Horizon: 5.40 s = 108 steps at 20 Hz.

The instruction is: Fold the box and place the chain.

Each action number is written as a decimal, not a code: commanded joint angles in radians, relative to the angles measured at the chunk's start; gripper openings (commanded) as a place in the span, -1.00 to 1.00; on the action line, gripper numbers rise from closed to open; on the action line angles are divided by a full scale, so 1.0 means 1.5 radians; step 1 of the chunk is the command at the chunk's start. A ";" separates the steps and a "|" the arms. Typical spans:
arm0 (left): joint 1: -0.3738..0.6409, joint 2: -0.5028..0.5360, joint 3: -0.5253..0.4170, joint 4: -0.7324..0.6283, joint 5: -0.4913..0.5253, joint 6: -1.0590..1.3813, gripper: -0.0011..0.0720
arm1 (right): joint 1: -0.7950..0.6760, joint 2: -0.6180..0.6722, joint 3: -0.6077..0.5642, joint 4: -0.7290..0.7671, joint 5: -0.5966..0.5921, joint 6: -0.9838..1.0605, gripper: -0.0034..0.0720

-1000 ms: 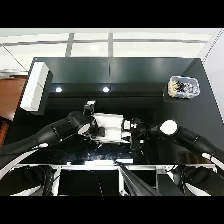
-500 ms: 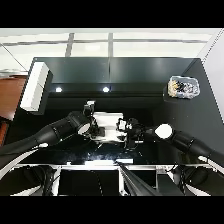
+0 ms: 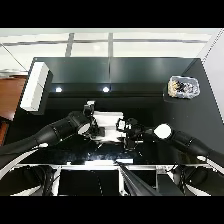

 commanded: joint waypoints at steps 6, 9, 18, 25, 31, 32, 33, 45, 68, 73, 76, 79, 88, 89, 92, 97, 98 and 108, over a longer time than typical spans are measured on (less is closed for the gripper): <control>0.000 0.000 0.000 0.000 0.000 0.000 -0.89 | 0.000 -0.001 0.000 0.001 -0.019 0.002 -0.03; 0.000 0.000 0.000 0.000 -0.001 0.000 -0.89 | 0.000 -0.001 0.000 0.001 -0.035 0.012 0.19; 0.000 0.000 0.000 0.000 -0.003 0.000 -0.89 | -0.076 0.088 0.000 -0.111 0.002 0.361 -0.83; 0.000 0.000 0.000 0.000 -0.004 0.001 -0.89 | -0.393 0.192 -0.001 -0.207 0.246 0.804 -0.84; 0.000 0.000 0.000 0.000 -0.005 0.001 -0.89 | -0.485 0.177 -0.076 -0.316 0.343 1.030 -0.84; 0.000 0.000 0.000 0.000 -0.005 0.000 -0.89 | -0.483 0.168 -0.095 -0.293 0.347 1.030 -0.84; 0.000 0.000 0.000 0.000 -0.005 0.000 -0.89 | -0.477 0.156 -0.112 -0.274 0.344 1.026 -0.84; 0.000 0.000 0.000 0.000 -0.006 0.001 -0.89 | -0.310 0.014 -0.105 -0.030 0.239 0.869 -0.83; 0.000 0.000 0.000 0.000 -0.005 0.008 -0.89 | -0.221 0.014 -0.011 -0.017 0.281 0.867 0.92; 0.000 0.000 0.000 0.000 -0.005 0.008 -0.89 | -0.210 0.014 0.023 -0.018 0.277 0.890 0.83; 0.000 0.000 0.000 0.000 -0.005 0.008 -0.89 | -0.200 0.014 0.025 -0.017 0.292 0.901 0.63; 0.000 0.000 0.000 0.000 -0.005 0.008 -0.89 | -0.188 0.014 0.033 -0.053 0.294 0.937 0.63; 0.000 0.000 0.000 0.000 -0.005 0.013 -0.89 | -0.062 0.012 0.113 -0.245 0.230 1.150 0.37; 0.000 0.000 0.000 0.000 -0.005 0.015 -0.89 | -0.052 0.012 0.115 -0.253 0.222 1.168 0.37; 0.001 0.000 0.000 0.002 -0.005 0.028 -0.89 | -0.030 0.012 0.115 -0.293 0.209 1.230 0.37; 0.002 0.000 0.000 0.003 -0.004 0.028 -0.89 | -0.005 0.007 0.115 -0.361 0.194 1.298 0.37; 0.002 0.000 0.000 0.003 -0.004 0.028 -0.89 | -0.004 0.004 0.117 -0.366 0.194 1.303 0.37; 0.002 0.000 0.000 0.000 0.000 0.028 -0.89 | 0.051 -0.080 0.243 -0.494 0.266 1.399 0.37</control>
